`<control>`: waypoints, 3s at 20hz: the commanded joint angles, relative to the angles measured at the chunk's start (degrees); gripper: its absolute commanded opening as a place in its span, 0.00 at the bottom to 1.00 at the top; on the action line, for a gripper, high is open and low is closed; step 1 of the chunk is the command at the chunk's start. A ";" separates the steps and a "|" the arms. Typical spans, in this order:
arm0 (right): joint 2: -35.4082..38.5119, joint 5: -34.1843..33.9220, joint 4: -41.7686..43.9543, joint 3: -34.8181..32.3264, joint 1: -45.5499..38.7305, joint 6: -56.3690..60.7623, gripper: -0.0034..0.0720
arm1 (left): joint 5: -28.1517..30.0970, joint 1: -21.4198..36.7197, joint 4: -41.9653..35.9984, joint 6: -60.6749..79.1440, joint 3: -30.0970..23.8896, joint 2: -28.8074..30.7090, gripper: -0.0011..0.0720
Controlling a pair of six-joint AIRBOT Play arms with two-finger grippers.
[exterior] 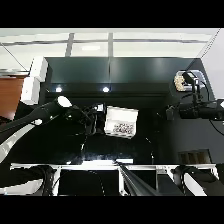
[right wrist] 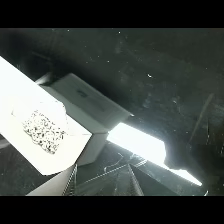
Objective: Fold the box and place the chain.
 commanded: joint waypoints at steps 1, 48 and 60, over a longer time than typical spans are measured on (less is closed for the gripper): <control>0.04 0.02 0.02 0.02 0.00 0.02 0.55 | 1.66 -0.52 0.04 -0.92 0.61 -0.61 0.99; -19.82 -19.78 10.64 5.01 18.23 -5.60 0.98 | 2.86 -4.33 2.84 -1.18 2.56 -0.63 0.77; -17.99 -3.23 2.38 6.29 22.60 -29.49 0.98 | 2.84 -4.39 2.82 -1.16 2.56 -0.63 0.77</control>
